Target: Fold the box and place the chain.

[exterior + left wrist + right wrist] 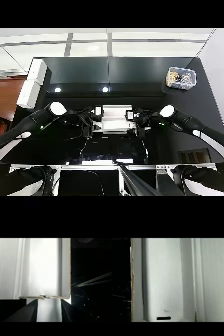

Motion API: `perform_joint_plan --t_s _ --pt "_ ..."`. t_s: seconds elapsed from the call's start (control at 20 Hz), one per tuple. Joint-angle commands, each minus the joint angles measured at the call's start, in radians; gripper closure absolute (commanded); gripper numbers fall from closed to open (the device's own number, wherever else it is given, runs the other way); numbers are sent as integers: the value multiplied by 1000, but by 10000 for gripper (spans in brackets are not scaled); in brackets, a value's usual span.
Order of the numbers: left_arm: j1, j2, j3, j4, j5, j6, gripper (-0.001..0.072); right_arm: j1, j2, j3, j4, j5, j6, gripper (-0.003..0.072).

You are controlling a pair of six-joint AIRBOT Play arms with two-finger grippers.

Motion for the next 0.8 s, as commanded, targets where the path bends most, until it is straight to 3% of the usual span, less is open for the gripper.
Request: perform_joint_plan --t_s 0.0,0.25,0.3,0.5,0.75 --pt "-41 0 1 -11 103 0 380 1 0 0 0 0 0 541" --pt "-55 0 1 -18 114 -5 381 1 0 0 0 0 0 540" --pt "-54 -3 1 -39 115 -5 433 1 0 0 0 0 0 541" --pt "-53 -40 1 -138 109 -5 437 1 0 0 0 0 0 541" --pt "-41 -51 1 -139 92 -27 436 1 0 0 0 0 0 541"
